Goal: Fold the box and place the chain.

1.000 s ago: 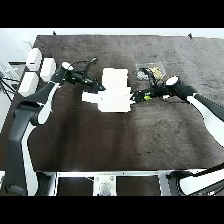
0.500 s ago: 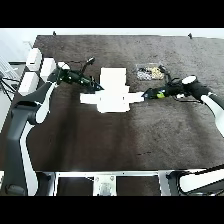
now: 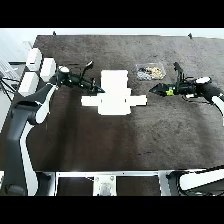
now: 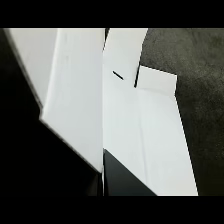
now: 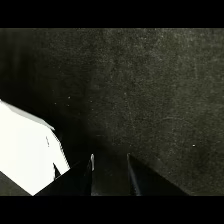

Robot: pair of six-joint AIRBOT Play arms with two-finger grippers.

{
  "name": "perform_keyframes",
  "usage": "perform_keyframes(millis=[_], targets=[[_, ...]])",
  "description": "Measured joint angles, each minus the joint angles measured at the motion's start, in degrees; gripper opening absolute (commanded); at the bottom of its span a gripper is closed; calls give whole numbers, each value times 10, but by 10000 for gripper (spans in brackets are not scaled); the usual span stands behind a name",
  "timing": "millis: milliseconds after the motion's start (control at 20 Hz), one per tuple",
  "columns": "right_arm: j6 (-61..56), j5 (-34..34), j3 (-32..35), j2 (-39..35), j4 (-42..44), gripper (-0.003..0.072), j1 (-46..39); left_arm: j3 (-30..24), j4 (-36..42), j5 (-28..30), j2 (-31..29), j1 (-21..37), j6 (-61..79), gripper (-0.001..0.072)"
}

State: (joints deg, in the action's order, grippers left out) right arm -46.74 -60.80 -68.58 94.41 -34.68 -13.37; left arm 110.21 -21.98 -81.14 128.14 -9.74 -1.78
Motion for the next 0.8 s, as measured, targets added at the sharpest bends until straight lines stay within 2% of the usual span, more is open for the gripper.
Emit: perform_keyframes(millis=[500,800], targets=[[9,1,2,0,5,269,-2,-131,35,100,-73,-3,142,18],[15,1,11,0,8,268,2,-160,30,127,-83,-9,174,18]])
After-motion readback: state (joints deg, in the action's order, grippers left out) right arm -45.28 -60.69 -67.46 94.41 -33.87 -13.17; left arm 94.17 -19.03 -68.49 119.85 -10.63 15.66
